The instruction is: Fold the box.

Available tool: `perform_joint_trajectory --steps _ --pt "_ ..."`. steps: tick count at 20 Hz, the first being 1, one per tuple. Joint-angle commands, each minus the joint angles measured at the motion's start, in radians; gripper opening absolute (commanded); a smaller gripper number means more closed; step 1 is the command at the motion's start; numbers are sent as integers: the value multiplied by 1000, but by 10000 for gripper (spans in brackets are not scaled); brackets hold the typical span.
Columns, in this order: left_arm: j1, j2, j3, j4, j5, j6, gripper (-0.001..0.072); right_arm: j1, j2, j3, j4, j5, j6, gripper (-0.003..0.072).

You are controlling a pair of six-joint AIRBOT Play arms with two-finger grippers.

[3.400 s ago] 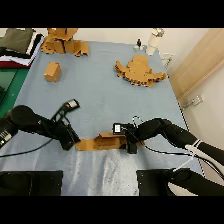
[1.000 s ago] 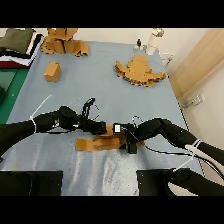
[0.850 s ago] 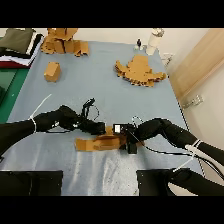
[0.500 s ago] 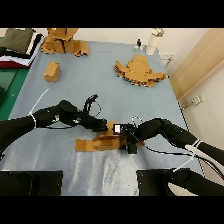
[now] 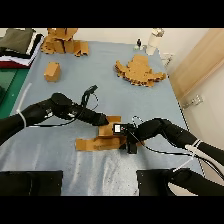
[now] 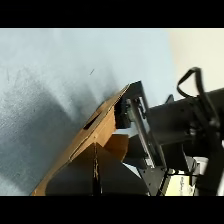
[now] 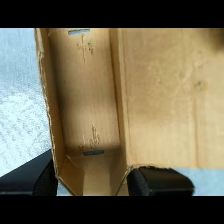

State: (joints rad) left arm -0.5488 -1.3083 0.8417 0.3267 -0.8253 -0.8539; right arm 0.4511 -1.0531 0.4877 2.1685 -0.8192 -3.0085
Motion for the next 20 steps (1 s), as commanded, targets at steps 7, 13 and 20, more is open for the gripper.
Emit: perform_joint_trajectory --steps 7,13,20 --pt "51 148 -138 214 -76 40 11 0 0 0 0 -1 0 501" --pt "32 338 -271 296 -76 304 13 0 0 0 0 -1 0 501" --pt "21 343 -272 472 -55 393 694 0 0 0 0 -1 0 501"
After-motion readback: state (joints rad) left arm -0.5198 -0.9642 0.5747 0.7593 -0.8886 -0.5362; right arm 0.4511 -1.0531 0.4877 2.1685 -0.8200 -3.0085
